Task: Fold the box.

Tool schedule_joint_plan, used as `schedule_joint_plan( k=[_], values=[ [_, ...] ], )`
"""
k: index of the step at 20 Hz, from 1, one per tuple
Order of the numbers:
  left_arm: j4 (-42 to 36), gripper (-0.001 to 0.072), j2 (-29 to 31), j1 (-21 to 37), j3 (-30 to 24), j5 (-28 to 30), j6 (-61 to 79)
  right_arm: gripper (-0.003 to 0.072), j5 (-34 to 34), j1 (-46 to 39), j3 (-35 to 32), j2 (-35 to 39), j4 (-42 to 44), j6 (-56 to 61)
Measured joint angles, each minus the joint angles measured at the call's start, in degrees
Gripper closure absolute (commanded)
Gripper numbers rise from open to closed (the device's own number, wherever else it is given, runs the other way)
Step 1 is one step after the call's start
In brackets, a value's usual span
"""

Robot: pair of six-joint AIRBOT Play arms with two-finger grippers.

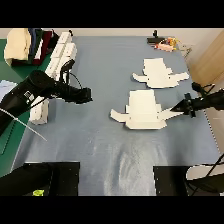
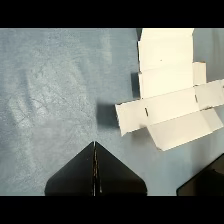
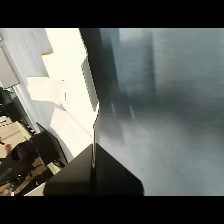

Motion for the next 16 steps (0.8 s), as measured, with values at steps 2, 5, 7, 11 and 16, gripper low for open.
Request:
schedule_joint_plan(
  k=[2,5,7,11,16],
  values=[
    [0.04,0.0693,0.00,1.73,0.00,-2.64,0.68,0.0685,-4.15,4.35,-6.78,4.83,1.07,-0.02],
    [0.00,0.0694,0.00,5.38,-0.74,-7.54,2.23,0.0685,-10.03,11.17,-17.64,13.90,2.47,0.76],
    [-0.79,0.0693,0.00,7.54,-1.99,-10.86,3.98,0.0685,-14.23,15.17,-24.35,20.50,3.08,2.69],
    [-1.97,0.0692,0.00,9.57,-4.85,-13.20,6.86,0.0684,-22.91,23.54,-34.12,32.94,3.69,5.77],
    [-2.36,0.0629,0.00,10.23,-6.12,-11.85,10.32,0.0684,-32.50,33.88,-39.06,40.76,2.12,7.50]
  ],
)
